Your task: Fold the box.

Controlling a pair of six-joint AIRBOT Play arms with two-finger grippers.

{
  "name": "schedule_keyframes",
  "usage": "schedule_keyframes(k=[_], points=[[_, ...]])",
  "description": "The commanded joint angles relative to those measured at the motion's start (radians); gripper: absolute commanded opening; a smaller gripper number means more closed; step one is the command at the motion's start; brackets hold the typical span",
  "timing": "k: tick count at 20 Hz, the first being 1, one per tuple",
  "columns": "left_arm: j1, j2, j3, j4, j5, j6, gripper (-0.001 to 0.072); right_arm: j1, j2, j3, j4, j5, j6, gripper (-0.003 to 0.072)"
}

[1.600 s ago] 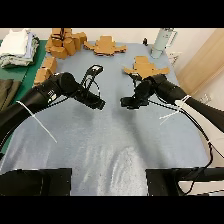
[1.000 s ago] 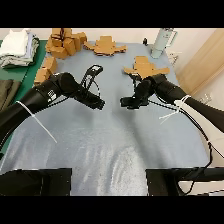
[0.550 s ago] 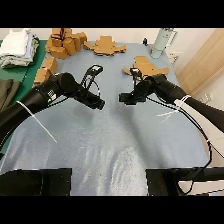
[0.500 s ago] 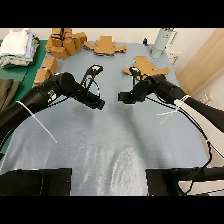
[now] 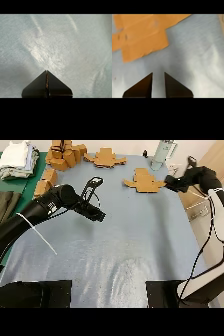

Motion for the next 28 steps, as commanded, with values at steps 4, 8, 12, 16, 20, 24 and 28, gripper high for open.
schedule_keyframes(k=[4,8,12,16,20,24,28], points=[[0.001,-0.001,0.001,0.0,0.0,0.0,0.0011,-0.163,-0.355,0.358,0.333,0.035,-0.153,0.0367],[0.001,-0.001,0.001,0.0,0.001,0.0,0.0011,-0.135,-0.455,0.438,0.339,0.146,-0.157,0.0362],[0.001,-0.001,0.001,0.0,0.0,0.0,0.0011,-0.132,-0.466,0.426,0.34,0.203,-0.174,0.036],[0.001,-0.001,0.001,0.0,0.0,0.0,0.0011,-0.123,-0.466,0.426,0.34,0.006,-0.176,0.036],[0.001,-0.001,0.001,0.0,0.0,0.0,0.0011,-0.091,-0.466,0.426,0.344,-0.103,-0.202,0.0359],[0.001,-0.001,0.001,0.0,0.0,0.0,0.0011,-0.057,-0.465,0.426,0.349,-0.132,-0.223,0.0286],[0.001,-0.001,0.001,0.0,0.0,0.0,0.0012,-0.043,-0.466,0.426,0.351,-0.13,-0.227,0.028]])
